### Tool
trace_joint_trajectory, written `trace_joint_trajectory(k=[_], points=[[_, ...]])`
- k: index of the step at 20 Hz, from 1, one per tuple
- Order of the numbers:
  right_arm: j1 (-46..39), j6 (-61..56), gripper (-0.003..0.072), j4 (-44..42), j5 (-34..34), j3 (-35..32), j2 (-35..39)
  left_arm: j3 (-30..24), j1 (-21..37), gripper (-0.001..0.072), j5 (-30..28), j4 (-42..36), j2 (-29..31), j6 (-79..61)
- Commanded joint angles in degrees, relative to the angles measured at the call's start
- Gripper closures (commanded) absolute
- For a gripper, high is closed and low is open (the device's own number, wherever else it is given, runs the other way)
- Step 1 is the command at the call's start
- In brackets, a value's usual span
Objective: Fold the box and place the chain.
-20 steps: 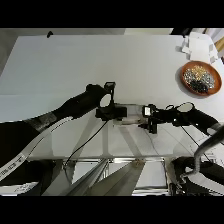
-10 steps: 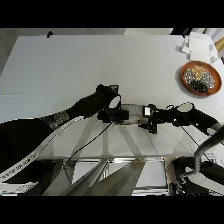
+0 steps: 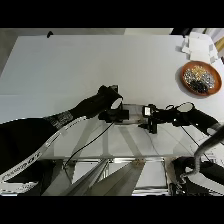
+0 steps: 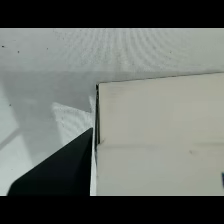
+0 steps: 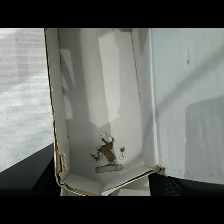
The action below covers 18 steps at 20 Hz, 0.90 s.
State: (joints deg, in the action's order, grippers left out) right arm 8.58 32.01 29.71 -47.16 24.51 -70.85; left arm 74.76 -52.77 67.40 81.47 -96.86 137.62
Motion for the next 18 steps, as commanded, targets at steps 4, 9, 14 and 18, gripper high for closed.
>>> trace_joint_trajectory(k=[4,9,14,18], points=[[0.0,0.0,0.0276,0.0,0.0,0.0,0.0,0.3,-1.1,0.0642,0.2,0.3,-1.7,1.6],[0.0,0.0,0.0276,0.0,0.0,0.0,0.0,1.4,-1.1,0.0706,0.3,0.6,-1.9,1.7],[0.0,0.0,0.0276,0.0,0.0,0.0,0.0,1.5,-1.1,0.0491,0.3,0.6,-1.9,1.6],[0.0,0.0,0.0276,0.0,0.0,0.0,0.0,2.2,-0.7,0.0491,0.9,0.7,-1.9,1.2]])
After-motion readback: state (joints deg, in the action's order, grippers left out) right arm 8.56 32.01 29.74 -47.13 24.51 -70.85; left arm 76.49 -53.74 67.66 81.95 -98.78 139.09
